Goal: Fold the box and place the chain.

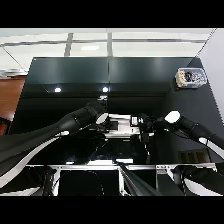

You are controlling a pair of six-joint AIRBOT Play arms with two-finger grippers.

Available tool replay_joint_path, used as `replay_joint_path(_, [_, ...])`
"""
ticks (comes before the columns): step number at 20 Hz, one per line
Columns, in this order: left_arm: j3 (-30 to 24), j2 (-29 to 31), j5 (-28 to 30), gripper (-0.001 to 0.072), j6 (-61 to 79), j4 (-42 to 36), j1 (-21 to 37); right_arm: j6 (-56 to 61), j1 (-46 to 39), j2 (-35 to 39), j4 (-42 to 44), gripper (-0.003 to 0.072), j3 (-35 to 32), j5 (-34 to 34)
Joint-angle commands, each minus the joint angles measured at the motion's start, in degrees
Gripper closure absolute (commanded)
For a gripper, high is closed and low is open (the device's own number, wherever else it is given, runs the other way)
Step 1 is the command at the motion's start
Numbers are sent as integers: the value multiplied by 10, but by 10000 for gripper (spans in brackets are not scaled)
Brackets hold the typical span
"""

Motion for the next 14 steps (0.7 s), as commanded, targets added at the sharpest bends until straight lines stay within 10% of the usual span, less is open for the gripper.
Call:
replay_joint_path(1, [0, 0, 2, 686, 1, 0, 0, 24, 0, 4, -11, 6, 1, -2])
replay_joint_path(11, [0, 0, 2, 686, 1, 10, 0, 94, 0, 89, -95, 17, 3, 38])
replay_joint_path(13, [0, 0, 2, 685, 1, 10, 0, 94, 0, 89, -96, 391, 4, 41])
replay_joint_path(14, [0, 0, 2, 685, 1, 10, 0, 94, 0, 89, -95, 454, 4, 45])
